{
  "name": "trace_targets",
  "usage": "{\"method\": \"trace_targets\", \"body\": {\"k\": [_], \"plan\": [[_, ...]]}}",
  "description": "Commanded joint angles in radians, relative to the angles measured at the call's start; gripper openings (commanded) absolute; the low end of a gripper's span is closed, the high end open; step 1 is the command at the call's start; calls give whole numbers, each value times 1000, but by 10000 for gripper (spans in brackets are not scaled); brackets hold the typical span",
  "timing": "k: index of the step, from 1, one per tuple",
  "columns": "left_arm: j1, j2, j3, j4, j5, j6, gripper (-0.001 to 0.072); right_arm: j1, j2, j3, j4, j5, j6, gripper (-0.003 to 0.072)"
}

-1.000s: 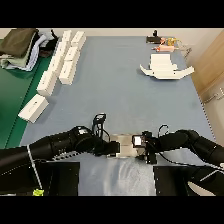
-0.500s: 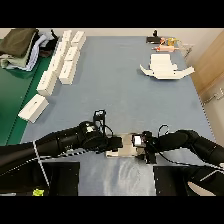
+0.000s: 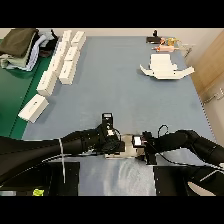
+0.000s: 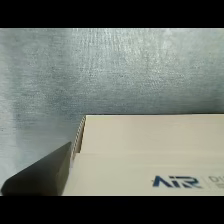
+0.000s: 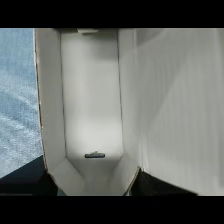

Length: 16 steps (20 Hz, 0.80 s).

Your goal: Fold the box.

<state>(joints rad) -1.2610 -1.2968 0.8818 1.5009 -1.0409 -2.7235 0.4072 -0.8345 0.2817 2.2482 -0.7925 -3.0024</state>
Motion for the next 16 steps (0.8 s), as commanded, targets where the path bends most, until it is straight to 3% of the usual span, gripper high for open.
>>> {"method": "trace_targets", "body": {"k": [1, 7, 8, 9, 10, 16], "plan": [[-10, -43, 24, 20, -26, -24, 414, 0, 0, 0, -1, 2, 0, 509], [-11, -43, 24, 31, -27, -61, 399, 0, 0, 0, -1, 2, 1, 509], [-11, -43, 24, 34, -32, -70, 324, 0, 0, 0, -1, 2, 1, 509], [-11, -43, 24, 42, -37, -68, 86, 0, 0, 0, -1, 2, 1, 509], [-11, -43, 24, 45, -35, -69, 17, 0, 0, 0, -1, 2, 1, 509], [-11, -43, 24, 44, -38, -71, 18, 0, 0, 0, -1, 2, 1, 509]]}}
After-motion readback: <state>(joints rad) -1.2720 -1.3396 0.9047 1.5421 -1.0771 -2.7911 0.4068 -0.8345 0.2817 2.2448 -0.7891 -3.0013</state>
